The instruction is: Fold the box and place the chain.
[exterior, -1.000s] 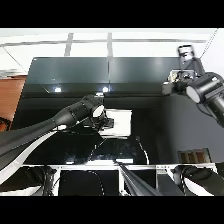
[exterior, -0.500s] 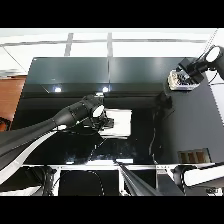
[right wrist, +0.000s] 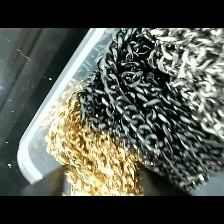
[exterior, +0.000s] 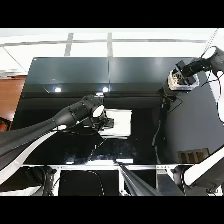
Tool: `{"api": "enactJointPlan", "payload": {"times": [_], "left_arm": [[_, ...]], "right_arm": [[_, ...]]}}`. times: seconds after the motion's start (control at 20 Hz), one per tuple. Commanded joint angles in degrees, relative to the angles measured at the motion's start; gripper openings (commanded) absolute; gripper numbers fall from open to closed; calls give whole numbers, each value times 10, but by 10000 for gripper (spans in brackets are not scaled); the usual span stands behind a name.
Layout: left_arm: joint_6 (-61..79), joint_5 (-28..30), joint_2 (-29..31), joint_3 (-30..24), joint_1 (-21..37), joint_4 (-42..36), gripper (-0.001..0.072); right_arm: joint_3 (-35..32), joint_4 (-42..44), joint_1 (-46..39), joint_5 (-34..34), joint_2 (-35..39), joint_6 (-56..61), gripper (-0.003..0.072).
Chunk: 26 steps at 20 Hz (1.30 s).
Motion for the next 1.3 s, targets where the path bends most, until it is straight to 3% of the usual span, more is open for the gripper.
{"api": "enactJointPlan", "payload": {"times": [0.0,0.05,0.1,0.25,0.4,0.85,1.25], "left_arm": [[0,1,0,0,0,0,25],[0,1,0,0,0,0,25],[0,2,0,0,0,0,25],[0,5,0,0,0,0,25],[0,11,0,0,0,0,25],[0,11,0,0,0,0,25],[0,11,0,0,0,0,25]], "right_arm": [[6,7,-1,4,-16,-39,167],[11,10,-1,6,-13,-69,52],[18,10,-1,12,-7,-98,13],[41,9,-1,21,37,-199,12],[41,10,-1,42,131,-297,12],[36,61,8,86,405,-361,11],[-96,89,119,133,601,-385,11]]}}
